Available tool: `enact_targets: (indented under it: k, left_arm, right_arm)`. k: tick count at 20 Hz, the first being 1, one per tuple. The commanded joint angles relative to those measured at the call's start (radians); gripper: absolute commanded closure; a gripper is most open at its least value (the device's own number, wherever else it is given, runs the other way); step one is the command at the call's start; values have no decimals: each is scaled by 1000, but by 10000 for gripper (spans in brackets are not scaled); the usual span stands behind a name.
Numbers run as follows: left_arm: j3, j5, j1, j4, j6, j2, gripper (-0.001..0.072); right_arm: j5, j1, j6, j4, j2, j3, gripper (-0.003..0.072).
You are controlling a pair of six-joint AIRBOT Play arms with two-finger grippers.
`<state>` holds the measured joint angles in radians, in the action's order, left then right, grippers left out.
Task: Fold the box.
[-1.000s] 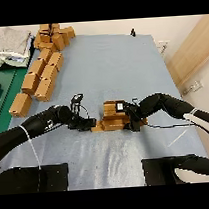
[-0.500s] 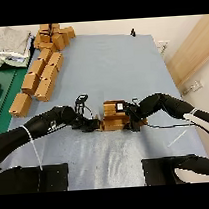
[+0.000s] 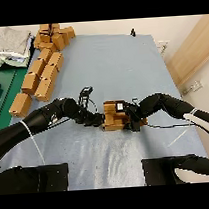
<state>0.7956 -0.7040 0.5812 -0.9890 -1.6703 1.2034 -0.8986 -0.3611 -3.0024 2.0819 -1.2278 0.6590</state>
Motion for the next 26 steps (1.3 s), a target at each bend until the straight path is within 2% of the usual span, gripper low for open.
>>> enact_targets:
  k: [1, 12, 16, 24, 26]
  left_arm:
    - [10, -14, -12, 1, -7, 0, 366]
    - [10, -3, -14, 61, 7, 0, 355]
    - [10, 21, -13, 138, 84, 1, 355]
    - [10, 61, -13, 169, 84, 56, 356]
    - [9, 66, -13, 215, 84, 56, 356]
  right_arm:
    - [0, 0, 0, 0, 0, 0, 184]
    - [0, 0, 0, 0, 0, 0, 184]
    - [0, 0, 0, 0, 0, 0, 184]
    - [0, 0, 0, 0, 0, 0, 183]
    - [0, 0, 0, 0, 0, 0, 184]
